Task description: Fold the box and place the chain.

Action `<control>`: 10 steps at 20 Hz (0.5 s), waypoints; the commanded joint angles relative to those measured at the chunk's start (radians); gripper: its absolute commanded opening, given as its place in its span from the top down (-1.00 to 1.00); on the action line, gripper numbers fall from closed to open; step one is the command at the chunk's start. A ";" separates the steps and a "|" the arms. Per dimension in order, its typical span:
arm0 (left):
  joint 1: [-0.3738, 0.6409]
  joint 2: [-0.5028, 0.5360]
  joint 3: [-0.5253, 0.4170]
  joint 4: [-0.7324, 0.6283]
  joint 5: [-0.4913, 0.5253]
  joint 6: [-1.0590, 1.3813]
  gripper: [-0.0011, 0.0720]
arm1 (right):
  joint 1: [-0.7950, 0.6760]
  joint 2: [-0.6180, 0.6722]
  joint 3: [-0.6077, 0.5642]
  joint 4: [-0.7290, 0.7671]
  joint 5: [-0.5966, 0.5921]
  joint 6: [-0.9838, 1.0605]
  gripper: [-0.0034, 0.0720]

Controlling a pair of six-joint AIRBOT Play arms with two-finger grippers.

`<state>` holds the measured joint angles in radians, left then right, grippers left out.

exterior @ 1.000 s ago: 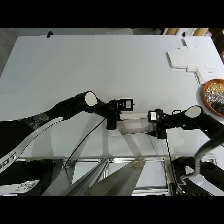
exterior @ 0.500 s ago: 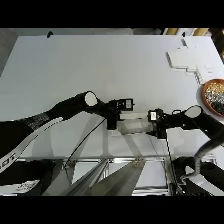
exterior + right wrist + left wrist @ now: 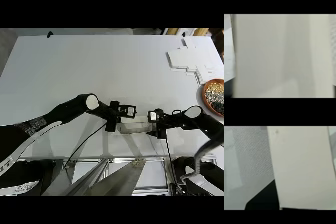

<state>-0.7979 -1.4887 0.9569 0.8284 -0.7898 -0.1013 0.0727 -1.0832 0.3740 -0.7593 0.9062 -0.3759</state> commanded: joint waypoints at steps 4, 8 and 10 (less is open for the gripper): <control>-0.061 0.002 0.001 0.127 0.042 -0.093 0.95 | 0.000 0.029 0.001 0.000 0.019 0.010 -0.86; -0.058 0.002 0.001 0.132 0.072 -0.101 0.95 | 0.000 0.033 0.001 -0.037 0.053 0.013 -0.85; -0.058 0.002 0.001 0.147 0.071 -0.101 0.95 | 0.000 0.033 0.001 -0.076 0.053 0.048 -0.83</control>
<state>-0.8551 -1.4864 0.9581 0.9485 -0.7341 -0.1917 0.0727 -1.0527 0.3740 -0.7856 0.9398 -0.3588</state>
